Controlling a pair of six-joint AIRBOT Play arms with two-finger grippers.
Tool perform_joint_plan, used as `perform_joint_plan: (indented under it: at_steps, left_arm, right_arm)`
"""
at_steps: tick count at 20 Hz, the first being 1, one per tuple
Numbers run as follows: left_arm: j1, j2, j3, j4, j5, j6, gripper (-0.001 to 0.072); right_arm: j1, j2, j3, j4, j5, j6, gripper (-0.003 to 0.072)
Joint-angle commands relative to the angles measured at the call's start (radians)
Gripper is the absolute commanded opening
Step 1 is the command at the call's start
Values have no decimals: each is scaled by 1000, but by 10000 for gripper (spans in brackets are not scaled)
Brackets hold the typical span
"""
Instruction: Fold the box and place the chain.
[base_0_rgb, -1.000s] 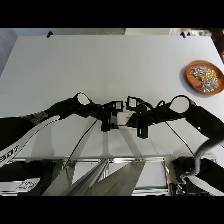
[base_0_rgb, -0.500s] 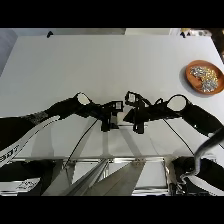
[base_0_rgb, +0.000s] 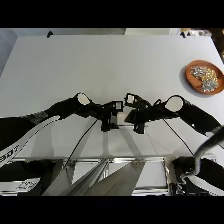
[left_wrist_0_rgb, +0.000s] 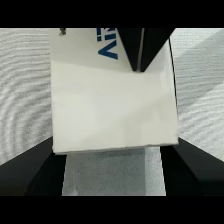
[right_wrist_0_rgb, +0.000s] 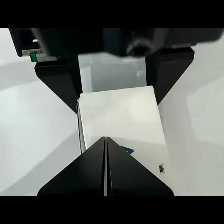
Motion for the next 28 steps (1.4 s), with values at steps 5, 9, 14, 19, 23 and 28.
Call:
perform_joint_plan:
  at_steps: [5,9,14,19,23,28]
  left_arm:
    - [0,1,0,0,0,0,212]
    - [0,1,0,0,0,0,212]
    - [0,1,0,0,0,0,212]
    - [0,1,0,0,0,0,212]
    - [0,1,0,0,0,0,212]
    - [0,1,0,0,0,0,212]
  right_arm:
    - [1,-1,-29,-15,-27,3,16]
    - [1,-1,-29,-16,-33,4,15]
    - [0,15,-29,-13,-67,4,13]
    - [-59,150,-29,-32,-22,30,13]
    - [-209,171,-32,-126,162,79,13]
    - [-266,171,-82,-174,185,75,13]
